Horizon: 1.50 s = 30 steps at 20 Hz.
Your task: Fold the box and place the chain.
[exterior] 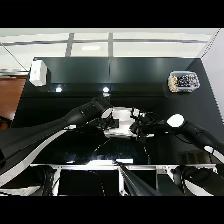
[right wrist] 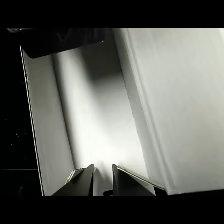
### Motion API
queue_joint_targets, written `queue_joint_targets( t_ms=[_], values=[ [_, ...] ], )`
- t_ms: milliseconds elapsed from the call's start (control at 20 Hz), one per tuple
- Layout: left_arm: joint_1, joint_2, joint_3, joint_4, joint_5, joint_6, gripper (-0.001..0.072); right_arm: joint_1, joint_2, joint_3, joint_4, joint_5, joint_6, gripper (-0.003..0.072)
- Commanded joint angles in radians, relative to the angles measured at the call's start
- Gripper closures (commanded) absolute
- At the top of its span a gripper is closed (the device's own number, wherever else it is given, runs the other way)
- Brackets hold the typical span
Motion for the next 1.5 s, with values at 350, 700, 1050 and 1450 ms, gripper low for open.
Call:
queue_joint_targets(
  t_ms=[350,700,1050,1450],
  values=[
    [0.001,0.000,0.000,-0.001,0.002,-0.001,0.0683,0.002,-0.010,0.000,0.022,-0.043,0.037,0.0385],
    [0.001,0.000,0.000,-0.001,0.002,-0.001,0.0684,-0.070,0.061,0.068,-0.202,0.135,0.549,0.0673],
    [0.002,0.000,0.000,-0.001,0.002,-0.001,0.0684,-0.579,0.216,0.149,-0.480,0.437,1.129,0.0673],
    [0.005,0.000,0.000,0.000,0.002,0.000,0.0683,-0.610,0.093,-0.096,-0.256,0.388,1.237,0.0673]
  ],
)
